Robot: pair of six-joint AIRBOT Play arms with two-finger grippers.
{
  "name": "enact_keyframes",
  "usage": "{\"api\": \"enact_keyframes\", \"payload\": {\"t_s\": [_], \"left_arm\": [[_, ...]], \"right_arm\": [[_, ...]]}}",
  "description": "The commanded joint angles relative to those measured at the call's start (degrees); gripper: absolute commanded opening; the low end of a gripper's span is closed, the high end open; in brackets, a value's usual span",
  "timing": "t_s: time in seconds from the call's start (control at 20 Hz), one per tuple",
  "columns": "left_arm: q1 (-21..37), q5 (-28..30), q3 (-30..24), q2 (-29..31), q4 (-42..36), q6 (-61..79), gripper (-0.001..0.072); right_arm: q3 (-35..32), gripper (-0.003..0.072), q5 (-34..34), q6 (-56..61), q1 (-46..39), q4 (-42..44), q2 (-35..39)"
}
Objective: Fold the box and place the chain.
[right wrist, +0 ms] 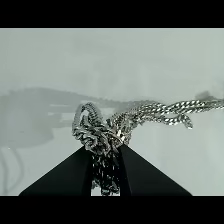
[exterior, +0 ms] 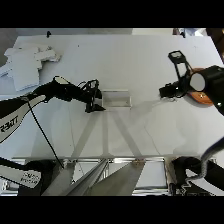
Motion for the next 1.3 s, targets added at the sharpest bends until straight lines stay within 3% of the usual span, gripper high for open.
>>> {"api": "enact_keyframes", "payload": {"t_s": [0.0,0.35,0.75,1.25], "left_arm": [[0.04,0.02,0.07,0.04,0.00,0.00,0.0280],[0.04,0.00,0.07,0.04,0.00,0.00,0.0280],[0.04,0.00,0.07,0.04,0.00,0.00,0.0280],[0.04,0.02,0.07,0.04,0.00,0.00,0.0280]], "right_arm": [[0.00,0.0008,-1.11,-0.09,4.28,3.08,-1.29],[0.00,0.0008,-3.69,-5.18,11.87,11.65,-5.38],[0.00,0.0009,-12.02,-10.40,16.79,23.82,-10.86],[0.00,0.0009,-24.50,-10.49,17.27,25.83,-10.88]]}}
